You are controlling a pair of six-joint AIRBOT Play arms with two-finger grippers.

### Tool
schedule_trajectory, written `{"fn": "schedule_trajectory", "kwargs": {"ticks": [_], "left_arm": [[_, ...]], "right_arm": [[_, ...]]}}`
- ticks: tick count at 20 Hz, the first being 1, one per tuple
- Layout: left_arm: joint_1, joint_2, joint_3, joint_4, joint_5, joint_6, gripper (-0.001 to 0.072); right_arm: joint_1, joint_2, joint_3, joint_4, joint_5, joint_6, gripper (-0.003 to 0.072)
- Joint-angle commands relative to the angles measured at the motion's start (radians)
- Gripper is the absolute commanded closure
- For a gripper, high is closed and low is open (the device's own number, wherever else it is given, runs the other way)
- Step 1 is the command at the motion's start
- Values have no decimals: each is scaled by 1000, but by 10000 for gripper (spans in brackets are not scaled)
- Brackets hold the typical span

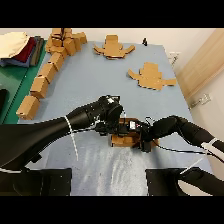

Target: Fold the box.

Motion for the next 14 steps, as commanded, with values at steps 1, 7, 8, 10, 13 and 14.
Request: {"fn": "schedule_trajectory", "kwargs": {"ticks": [1,7,8,10,13,14], "left_arm": [[-5,-16,-2,26,2,-3,244],[-45,-76,-5,18,69,16,245],[-45,-80,-5,18,68,14,245],[-45,-92,-5,17,71,12,245],[-45,-118,-5,18,70,-5,245],[-45,-122,-5,19,71,-10,246]], "right_arm": [[0,1,0,-2,0,0,173],[0,1,0,-2,0,0,174],[0,1,0,-2,0,0,173],[0,1,0,-2,0,0,173],[0,1,0,-2,0,0,173],[0,1,0,-2,0,0,173]]}}
